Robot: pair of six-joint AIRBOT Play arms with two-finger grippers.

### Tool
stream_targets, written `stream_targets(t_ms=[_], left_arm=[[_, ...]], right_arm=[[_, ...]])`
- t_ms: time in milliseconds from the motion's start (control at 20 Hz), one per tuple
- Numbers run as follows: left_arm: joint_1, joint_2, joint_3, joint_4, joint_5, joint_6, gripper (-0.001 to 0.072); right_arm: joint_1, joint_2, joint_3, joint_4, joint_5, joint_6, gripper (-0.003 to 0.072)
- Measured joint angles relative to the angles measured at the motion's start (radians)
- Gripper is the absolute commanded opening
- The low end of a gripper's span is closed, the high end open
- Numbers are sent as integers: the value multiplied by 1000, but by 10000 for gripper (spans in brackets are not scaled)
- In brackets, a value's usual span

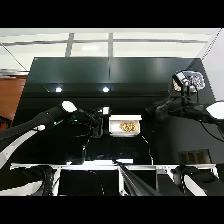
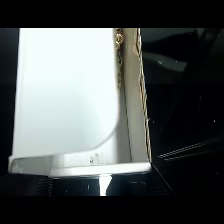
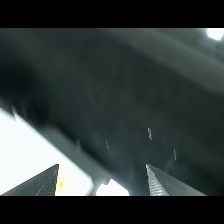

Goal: Fold the box and place the chain.

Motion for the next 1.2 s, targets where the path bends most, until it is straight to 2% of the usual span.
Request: stream_targets(t_ms=[200,350,700,950,1200], left_arm=[[-2,1,0,6,15,-16,499],[-2,1,0,9,21,-20,499],[-2,1,1,11,27,-22,499],[-2,1,1,12,27,-23,499],[-2,1,1,12,27,-23,499]], right_arm=[[103,-108,48,66,-106,0,633],[167,-190,62,60,-113,-82,594],[208,-222,103,-40,11,-426,595],[212,-217,110,-46,126,-499,595],[212,-217,83,-47,166,-526,594]])
